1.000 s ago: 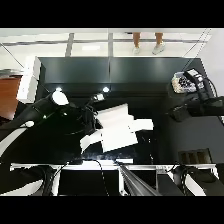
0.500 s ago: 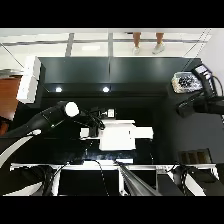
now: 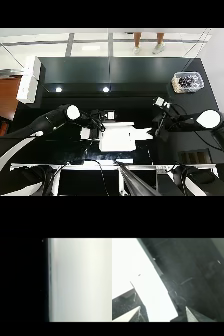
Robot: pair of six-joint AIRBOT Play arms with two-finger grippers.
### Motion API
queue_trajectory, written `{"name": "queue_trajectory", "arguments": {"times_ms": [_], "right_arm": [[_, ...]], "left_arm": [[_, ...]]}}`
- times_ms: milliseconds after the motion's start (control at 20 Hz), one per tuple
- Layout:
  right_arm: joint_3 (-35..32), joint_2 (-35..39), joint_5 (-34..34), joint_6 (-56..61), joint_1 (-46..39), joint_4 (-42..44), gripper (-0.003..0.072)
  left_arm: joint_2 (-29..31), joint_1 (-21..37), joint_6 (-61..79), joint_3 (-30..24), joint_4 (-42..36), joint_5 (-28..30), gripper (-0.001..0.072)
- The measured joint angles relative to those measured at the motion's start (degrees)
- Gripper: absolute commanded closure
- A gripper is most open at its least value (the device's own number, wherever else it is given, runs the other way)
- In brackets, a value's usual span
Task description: Fold the box and place the chain.
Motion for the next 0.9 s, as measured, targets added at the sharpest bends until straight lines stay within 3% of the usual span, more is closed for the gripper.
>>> {"name": "queue_trajectory", "arguments": {"times_ms": [900], "right_arm": [[-6.9, 0.0, -3.8, -8.7, 14.8, -4.4, -0.0015]], "left_arm": [[-2.4, 0.0, 3.2, -1.1, -0.3, 0.9, 0.0675]]}}
